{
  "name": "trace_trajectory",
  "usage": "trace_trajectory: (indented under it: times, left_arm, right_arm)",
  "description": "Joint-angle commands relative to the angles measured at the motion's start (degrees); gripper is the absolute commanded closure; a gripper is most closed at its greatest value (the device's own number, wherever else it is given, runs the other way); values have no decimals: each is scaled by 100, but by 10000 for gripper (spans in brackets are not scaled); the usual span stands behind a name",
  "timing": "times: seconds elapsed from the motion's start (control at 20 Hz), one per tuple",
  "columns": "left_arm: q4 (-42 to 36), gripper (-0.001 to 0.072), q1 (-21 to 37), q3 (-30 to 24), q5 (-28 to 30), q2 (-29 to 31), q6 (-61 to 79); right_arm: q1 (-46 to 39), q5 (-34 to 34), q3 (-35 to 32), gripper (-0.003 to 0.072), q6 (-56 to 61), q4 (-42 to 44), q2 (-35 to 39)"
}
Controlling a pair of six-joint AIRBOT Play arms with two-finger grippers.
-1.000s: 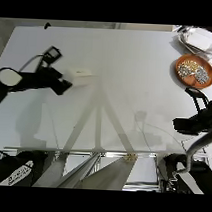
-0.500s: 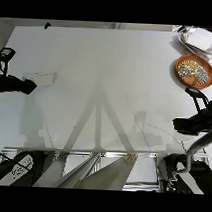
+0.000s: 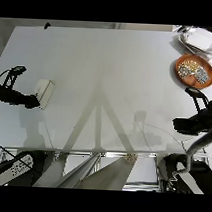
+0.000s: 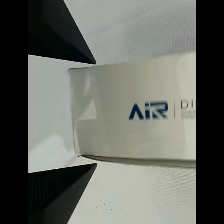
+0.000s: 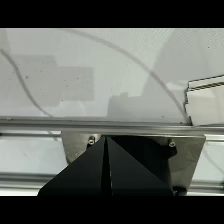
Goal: Fold the box and place the chain.
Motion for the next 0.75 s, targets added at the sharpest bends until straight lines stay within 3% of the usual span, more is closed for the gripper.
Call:
trace_trajectory:
  times: [0.0,0.4,0.7]
  left_arm:
    - [238,17,7,0,-216,96,-24]
    - [129,18,-11,0,164,1080,-20]
    - [118,17,-11,0,341,1141,20]
  right_arm:
    - [-4,0,7,666,0,2,7]
    - [-4,0,7,666,0,2,7]
    - [-4,0,7,666,0,2,7]
